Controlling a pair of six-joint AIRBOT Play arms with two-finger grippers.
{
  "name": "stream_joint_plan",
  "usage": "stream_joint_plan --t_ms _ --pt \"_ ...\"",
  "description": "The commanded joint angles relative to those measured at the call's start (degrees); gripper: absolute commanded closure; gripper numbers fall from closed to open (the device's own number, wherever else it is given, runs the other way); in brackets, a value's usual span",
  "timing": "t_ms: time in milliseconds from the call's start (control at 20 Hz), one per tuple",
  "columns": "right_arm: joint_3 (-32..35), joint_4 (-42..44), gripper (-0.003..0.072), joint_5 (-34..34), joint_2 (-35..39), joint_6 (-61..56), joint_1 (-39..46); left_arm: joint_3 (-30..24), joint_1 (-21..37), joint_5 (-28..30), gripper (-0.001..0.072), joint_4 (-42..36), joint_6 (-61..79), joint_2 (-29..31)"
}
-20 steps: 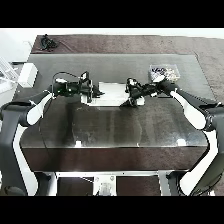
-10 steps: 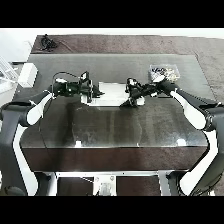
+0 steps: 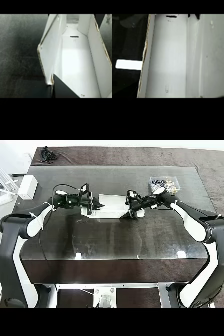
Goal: Fold the box and place the chain.
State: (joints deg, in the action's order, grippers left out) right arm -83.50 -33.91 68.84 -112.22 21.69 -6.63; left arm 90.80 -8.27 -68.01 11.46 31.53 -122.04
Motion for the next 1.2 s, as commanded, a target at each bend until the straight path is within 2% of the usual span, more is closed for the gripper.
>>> stream_joint_plan --t_ms 0,450,500,550,600,850,1000,1050,1150 --pt "0.02 0.02 0.01 0.02 -0.02 0.0 -0.02 0.07 0.0 -0.52 0.0687 -0.31 0.0 0.07" --pt "0.02 0.02 0.0101 0.02 -0.02 -0.02 -0.02 0.07 0.0 -3.08 0.0686 -0.35 -0.11 0.04" --pt "0.02 0.02 0.01 0.02 -0.02 -0.02 -0.02 0.07 0.02 -3.61 0.0553 -0.35 -0.09 0.2" --pt "0.02 0.02 0.01 0.02 -0.02 -0.02 -0.02 0.11 0.02 -4.15 0.0129 -0.61 -0.15 0.39" --pt "0.02 0.02 0.01 0.02 -0.02 -0.02 -0.02 0.2 0.02 -5.11 0.004 -2.27 -1.18 0.39" --pt "0.02 0.02 0.01 0.0 -0.02 -0.02 -0.04 0.22 1.38 -9.84 0.0055 -7.45 -1.53 1.22" --pt "0.02 0.02 0.01 0.0 -0.02 -0.02 -0.04 0.33 4.68 -17.0 0.0057 -7.96 -1.68 3.3" --pt "0.02 0.02 0.01 0.0 -0.02 0.0 -0.04 0.33 6.08 -19.89 0.012 -8.09 -1.68 4.44" --pt "0.02 0.02 0.01 0.0 -0.02 -0.02 -0.04 0.37 8.76 -26.34 0.0564 -8.2 -0.98 7.06"
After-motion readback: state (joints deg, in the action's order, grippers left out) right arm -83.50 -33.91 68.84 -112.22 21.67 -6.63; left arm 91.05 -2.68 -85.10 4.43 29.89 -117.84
